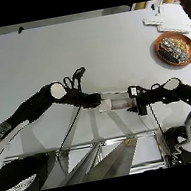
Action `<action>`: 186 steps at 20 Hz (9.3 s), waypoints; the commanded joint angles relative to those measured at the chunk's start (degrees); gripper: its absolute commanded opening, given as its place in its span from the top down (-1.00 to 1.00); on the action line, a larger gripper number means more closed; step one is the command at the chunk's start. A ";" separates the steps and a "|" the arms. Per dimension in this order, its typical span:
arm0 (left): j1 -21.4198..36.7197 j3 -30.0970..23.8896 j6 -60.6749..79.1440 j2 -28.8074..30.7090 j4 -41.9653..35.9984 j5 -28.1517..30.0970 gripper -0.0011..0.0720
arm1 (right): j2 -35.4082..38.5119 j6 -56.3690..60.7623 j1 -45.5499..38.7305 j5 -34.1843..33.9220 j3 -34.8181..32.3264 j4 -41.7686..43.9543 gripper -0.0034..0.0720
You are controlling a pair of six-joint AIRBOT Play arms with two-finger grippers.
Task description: Fold the box and place the chain.
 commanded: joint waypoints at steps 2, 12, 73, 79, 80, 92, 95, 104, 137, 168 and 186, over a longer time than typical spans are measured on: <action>-1.49 0.02 -1.42 0.02 -0.11 -1.42 0.34 | -0.02 0.15 0.00 0.11 -0.02 0.09 -0.15; -6.58 6.01 -17.51 -3.48 11.93 -1.42 0.16 | -0.02 0.15 0.00 0.11 -0.02 0.07 -0.15; -12.98 25.00 -31.08 -15.74 32.26 -18.69 0.17 | -0.02 0.15 0.00 0.11 -0.02 -0.09 -0.15; -6.27 24.87 -5.79 -3.85 29.62 -28.39 0.03 | -0.02 0.15 0.00 0.11 -0.02 -0.09 -0.15; -4.92 24.26 1.01 -1.40 29.59 -29.66 -0.40 | -0.02 0.15 0.00 0.11 -0.02 -0.11 -0.15; 7.43 -7.15 107.78 1.20 -4.39 -0.76 -0.55 | -0.02 0.17 0.00 0.11 -0.02 -0.09 -0.15; 7.30 -7.15 118.07 -4.59 -16.17 1.38 -0.82 | -0.02 0.15 0.00 0.11 -0.02 -0.09 -0.15; 5.73 -7.15 118.68 -9.68 -26.91 1.84 -0.95 | -0.02 0.15 0.00 0.11 -0.02 -0.09 -0.15; 1.79 -6.78 118.40 -12.13 -30.40 4.37 0.51 | -0.02 0.15 0.00 0.11 -0.02 -0.09 -0.15; 1.79 -6.78 118.42 -12.13 -30.40 4.35 0.51 | 19.06 26.36 -0.07 7.04 0.02 -26.51 -0.91; 1.79 -6.78 118.42 -12.13 -30.40 4.35 0.51 | 15.76 27.02 0.11 -11.32 0.00 16.87 0.86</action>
